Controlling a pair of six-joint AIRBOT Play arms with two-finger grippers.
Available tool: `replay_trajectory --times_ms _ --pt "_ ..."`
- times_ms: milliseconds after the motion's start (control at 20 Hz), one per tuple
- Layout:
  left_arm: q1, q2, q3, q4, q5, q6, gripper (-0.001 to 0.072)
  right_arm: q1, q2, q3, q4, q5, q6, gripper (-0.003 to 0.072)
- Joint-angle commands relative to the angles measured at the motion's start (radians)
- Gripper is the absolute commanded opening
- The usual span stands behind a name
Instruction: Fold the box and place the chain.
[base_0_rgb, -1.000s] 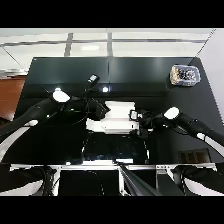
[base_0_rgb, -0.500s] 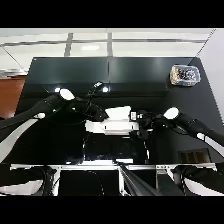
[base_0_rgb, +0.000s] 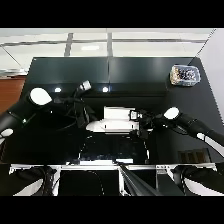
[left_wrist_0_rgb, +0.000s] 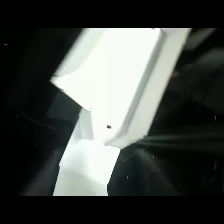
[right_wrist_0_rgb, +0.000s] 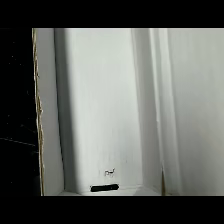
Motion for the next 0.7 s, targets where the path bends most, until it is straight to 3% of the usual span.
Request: replay_trajectory --times_ms 0,100,250,400,450,500,600,650 --pt "-0.046 0.011 -0.092 0.058 0.084 0.351 0.0706 0.000 0.000 0.000 0.000 0.001 -0.001 0.0460" --pt "-0.088 -0.031 -0.095 0.121 0.175 0.383 0.0705 0.000 -0.001 0.000 0.000 0.002 -0.001 0.0460" --pt "-0.148 -0.079 -0.094 0.106 0.313 0.397 0.0693 0.000 0.000 0.000 0.000 0.001 -0.001 0.0460" --pt "-0.188 -0.116 -0.094 0.067 0.314 0.390 0.0682 0.000 0.000 0.000 0.000 0.001 -0.001 0.0460" --pt "-0.193 -0.117 -0.094 0.048 0.316 0.390 0.0625 0.000 0.000 0.000 0.000 0.001 -0.001 0.0460" --pt "-0.196 -0.117 -0.094 0.029 0.320 0.390 0.0507 0.000 0.000 0.000 0.000 0.001 -0.001 0.0460" --pt "-0.196 -0.117 -0.094 0.027 0.320 0.390 0.0193 0.000 0.000 0.000 0.000 0.001 -0.001 0.0460" --pt "-0.196 -0.117 -0.094 0.024 0.320 0.388 0.0155 0.000 0.000 0.000 0.000 0.001 -0.001 0.0460"
